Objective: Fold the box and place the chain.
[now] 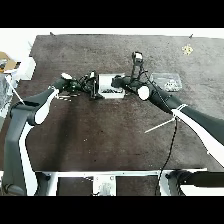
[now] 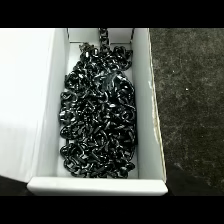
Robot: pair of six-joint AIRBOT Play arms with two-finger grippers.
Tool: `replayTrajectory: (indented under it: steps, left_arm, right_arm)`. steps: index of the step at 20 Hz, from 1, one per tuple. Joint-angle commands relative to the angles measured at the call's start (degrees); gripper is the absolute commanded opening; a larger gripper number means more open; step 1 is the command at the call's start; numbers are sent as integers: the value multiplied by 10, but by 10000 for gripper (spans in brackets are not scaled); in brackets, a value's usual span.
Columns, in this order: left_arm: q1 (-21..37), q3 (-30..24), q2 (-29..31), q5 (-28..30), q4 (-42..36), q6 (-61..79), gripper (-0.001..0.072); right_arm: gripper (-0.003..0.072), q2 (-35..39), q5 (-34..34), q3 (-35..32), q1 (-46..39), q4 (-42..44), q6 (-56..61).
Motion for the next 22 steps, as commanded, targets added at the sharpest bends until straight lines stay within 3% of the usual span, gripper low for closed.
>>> replayTrajectory:
  steps: [1,5,10,18,20,22]
  left_arm:
    - [0,0,0,0,0,0,276]
    - [0,0,0,0,0,0,275]
    - [0,0,0,0,0,0,275]
    - [0,0,0,0,0,0,275]
    - [0,0,0,0,0,0,276]
    - [0,0,0,0,0,0,275]
  right_arm:
    - [305,-6,92,0,-56,-17,0]
    - [305,-6,163,-2,-146,-21,1]
    - [305,-30,172,-3,-242,-16,53]
    - [303,-129,189,68,-217,-13,87]
    - [204,-137,201,79,-217,-47,119]
    - [204,-146,217,95,-216,-50,121]
